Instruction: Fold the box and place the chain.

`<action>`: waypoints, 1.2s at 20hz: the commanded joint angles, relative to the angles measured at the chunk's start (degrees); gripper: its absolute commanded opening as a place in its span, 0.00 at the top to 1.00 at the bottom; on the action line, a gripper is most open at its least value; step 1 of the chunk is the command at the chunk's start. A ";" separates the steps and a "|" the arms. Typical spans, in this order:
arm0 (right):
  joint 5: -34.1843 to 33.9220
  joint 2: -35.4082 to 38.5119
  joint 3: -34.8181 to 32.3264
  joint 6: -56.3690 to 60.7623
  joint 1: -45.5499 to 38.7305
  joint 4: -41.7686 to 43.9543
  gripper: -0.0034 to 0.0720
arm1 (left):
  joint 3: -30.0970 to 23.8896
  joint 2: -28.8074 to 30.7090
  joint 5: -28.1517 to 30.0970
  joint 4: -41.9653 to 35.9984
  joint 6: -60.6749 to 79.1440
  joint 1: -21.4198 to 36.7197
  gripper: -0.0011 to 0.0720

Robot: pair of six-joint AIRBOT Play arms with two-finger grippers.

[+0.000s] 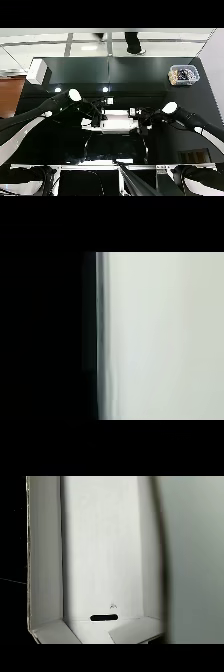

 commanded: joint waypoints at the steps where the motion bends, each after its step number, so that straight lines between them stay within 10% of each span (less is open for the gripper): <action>1: -0.96 -0.24 0.02 0.90 1.11 0.33 0.11 | -0.02 -0.02 0.04 -0.04 -0.02 -0.04 0.95; 24: -2.36 -0.94 0.11 3.32 1.40 1.57 0.11 | -0.02 -0.02 -0.11 -0.04 -0.02 -0.04 0.95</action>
